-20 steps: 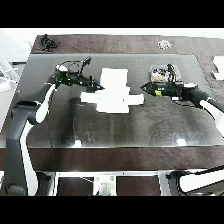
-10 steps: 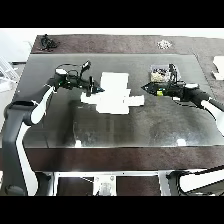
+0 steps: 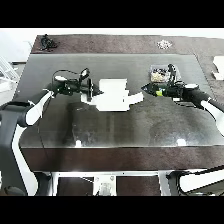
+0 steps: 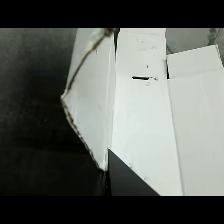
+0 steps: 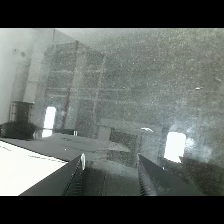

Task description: Fold the box and place the chain.

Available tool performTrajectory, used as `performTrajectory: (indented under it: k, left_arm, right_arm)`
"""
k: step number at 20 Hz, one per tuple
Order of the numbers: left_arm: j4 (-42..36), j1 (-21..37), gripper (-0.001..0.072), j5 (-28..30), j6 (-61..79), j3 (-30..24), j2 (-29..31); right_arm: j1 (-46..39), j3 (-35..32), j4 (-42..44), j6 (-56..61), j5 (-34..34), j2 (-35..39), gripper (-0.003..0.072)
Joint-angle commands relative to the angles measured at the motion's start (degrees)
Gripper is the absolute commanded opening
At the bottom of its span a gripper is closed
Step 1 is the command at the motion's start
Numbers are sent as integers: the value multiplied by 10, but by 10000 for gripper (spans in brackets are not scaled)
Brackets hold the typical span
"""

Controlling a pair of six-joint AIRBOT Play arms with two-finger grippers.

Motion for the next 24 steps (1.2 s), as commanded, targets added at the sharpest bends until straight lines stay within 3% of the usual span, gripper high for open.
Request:
performTrajectory:
  k: [1,8,12,18,19,21,24]
  left_arm:
    - [1,0,15,18,16,-6,0]
    - [14,0,19,22,13,-6,0]
    - [14,0,19,21,13,-6,0]
    - [14,0,19,-6,2,-6,0]
    - [14,0,19,-6,2,-6,0]
    - [12,0,19,-6,2,-6,0]
    - [12,0,19,-6,2,-6,0]
  right_arm:
    - [0,0,0,0,2,0,410]
    - [-9,0,0,0,1,0,408]
    - [-11,0,0,-39,55,2,409]
    - [23,-49,39,-161,55,85,411]
    - [25,-54,38,-177,55,91,432]
    - [29,-63,36,-223,56,94,550]
    - [55,-68,-13,-292,86,96,577]
